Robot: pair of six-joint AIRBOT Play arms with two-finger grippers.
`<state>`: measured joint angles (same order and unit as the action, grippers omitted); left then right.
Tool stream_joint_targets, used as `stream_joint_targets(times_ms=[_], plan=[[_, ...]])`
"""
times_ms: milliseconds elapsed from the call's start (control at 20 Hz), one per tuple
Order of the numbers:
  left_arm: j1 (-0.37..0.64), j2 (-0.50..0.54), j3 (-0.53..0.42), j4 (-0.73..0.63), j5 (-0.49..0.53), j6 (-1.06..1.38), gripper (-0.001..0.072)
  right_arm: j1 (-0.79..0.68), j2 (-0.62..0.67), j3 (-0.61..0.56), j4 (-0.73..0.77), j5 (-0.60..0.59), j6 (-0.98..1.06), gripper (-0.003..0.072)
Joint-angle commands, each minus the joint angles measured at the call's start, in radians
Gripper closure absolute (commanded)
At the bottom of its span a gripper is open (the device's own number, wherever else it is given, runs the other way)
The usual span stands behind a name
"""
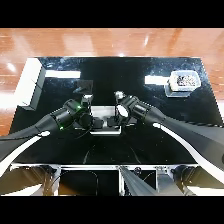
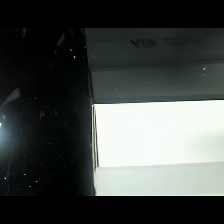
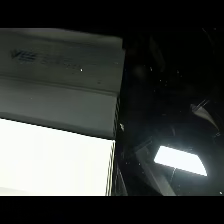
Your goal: Fold the box and place the chain.
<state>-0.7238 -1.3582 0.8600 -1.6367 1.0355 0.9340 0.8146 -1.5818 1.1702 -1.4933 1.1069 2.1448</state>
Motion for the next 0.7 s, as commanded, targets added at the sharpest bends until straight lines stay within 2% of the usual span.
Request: stream_joint_targets(times_ms=[0,450,500,550,650], plan=[[-0.001,0.0,0.0,0.001,0.0,0.001,0.0687,0.0,-0.006,0.001,0.0,-0.007,-0.006,0.0439],[-0.001,0.0,0.0,0.001,0.0,0.001,0.0687,0.0,-0.011,0.001,0.005,-0.007,-0.012,0.0441],[-0.001,0.0,0.0,0.001,0.0,0.001,0.0687,0.0,-0.011,0.001,0.006,-0.008,-0.023,0.0584],[-0.001,0.0,0.0,0.001,0.0,0.001,0.0687,0.0,-0.011,0.001,0.023,-0.008,-0.038,0.0652],[-0.001,0.0,0.0,0.0,0.0,0.001,0.0687,0.0,-0.011,0.001,0.034,-0.008,-0.048,0.0652]])
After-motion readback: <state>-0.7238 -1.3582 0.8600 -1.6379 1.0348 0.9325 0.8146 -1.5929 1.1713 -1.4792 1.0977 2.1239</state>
